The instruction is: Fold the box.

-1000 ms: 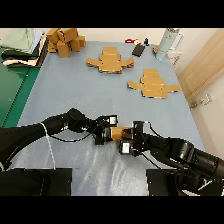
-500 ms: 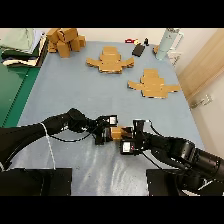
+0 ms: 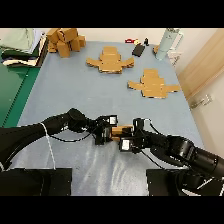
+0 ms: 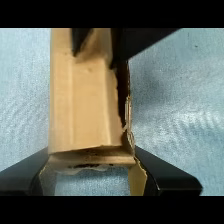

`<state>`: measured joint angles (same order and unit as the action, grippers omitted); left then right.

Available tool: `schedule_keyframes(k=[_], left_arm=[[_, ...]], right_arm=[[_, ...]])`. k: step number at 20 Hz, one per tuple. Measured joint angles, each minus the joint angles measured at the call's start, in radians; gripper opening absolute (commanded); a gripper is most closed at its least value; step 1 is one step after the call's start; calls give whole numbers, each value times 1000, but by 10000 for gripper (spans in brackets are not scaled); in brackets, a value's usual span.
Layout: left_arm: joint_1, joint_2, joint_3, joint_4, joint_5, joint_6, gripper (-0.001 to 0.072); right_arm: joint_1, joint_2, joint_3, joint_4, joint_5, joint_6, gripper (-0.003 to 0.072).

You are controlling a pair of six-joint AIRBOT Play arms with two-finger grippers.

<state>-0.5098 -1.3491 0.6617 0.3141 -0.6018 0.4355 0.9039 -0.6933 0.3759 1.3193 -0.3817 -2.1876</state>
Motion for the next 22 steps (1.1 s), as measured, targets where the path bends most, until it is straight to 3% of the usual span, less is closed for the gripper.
schedule_keyframes(k=[22], left_arm=[[0,0,0,1,-1,2,543]], right_arm=[[39,-32,-4,115,-6,7,121]])
